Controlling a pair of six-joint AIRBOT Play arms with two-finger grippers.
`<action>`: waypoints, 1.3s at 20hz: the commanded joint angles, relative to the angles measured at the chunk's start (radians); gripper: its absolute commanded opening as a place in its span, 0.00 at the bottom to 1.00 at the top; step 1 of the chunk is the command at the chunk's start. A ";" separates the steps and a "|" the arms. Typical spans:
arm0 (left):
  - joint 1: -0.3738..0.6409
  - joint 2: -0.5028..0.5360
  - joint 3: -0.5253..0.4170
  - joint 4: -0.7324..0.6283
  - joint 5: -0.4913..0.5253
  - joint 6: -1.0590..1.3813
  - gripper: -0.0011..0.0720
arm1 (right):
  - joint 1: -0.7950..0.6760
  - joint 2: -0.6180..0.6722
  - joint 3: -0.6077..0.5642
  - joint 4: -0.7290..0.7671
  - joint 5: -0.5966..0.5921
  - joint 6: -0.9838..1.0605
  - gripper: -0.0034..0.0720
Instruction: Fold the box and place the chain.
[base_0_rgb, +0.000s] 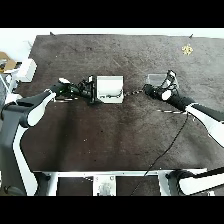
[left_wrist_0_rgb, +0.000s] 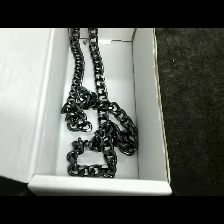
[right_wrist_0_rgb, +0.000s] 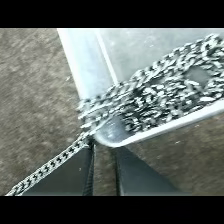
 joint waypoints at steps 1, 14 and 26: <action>0.000 -0.001 0.001 0.000 0.000 0.000 0.32 | 0.018 0.010 0.001 0.006 0.029 0.000 0.46; 0.000 0.000 0.000 0.000 0.000 0.000 0.32 | -0.006 0.006 0.015 0.005 0.045 0.000 0.32; 0.000 -0.001 0.000 0.000 0.000 0.000 0.32 | -0.018 0.006 0.016 0.036 0.011 0.000 0.32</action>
